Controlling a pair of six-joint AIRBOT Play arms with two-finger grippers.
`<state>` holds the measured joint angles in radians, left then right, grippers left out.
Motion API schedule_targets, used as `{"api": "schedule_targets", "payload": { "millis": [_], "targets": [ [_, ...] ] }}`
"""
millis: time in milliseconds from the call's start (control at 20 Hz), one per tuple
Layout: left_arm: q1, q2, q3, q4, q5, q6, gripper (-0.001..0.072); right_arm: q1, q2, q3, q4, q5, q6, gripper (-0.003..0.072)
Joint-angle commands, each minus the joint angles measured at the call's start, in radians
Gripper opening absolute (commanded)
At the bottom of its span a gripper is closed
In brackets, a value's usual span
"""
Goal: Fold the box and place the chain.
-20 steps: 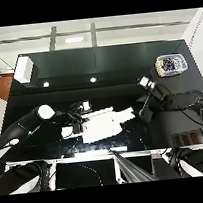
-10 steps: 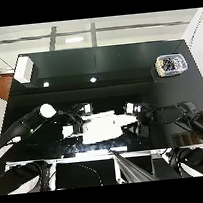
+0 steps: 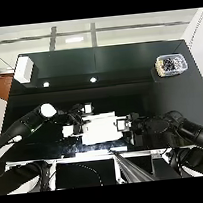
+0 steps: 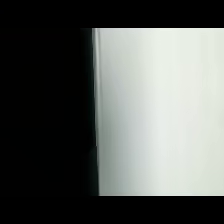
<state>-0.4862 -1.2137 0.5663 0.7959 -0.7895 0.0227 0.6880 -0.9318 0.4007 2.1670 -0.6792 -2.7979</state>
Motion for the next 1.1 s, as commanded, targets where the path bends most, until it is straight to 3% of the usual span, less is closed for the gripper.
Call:
{"api": "schedule_targets", "payload": {
  "millis": [0, 350, 650, 1050],
  "targets": [
    [0.0, -0.002, 0.002, 0.002, 0.0, 0.0, 0.0027, 0.044, -0.023, -0.002, 0.026, 0.074, -0.004, 0.0709],
    [0.0, -0.002, 0.002, 0.002, 0.0, 0.0, 0.0027, 0.09, -0.052, -0.002, 0.063, 0.096, -0.004, 0.0709],
    [0.0, -0.002, 0.002, -0.002, 0.002, 0.0, 0.0027, 0.12, -0.068, 0.018, 0.081, 0.214, 0.043, 0.0708],
    [0.0, -0.002, 0.002, -0.018, 0.002, 0.0, 0.0027, 0.039, -0.066, 0.133, 0.053, 0.084, 0.076, 0.0709]
  ]
}}
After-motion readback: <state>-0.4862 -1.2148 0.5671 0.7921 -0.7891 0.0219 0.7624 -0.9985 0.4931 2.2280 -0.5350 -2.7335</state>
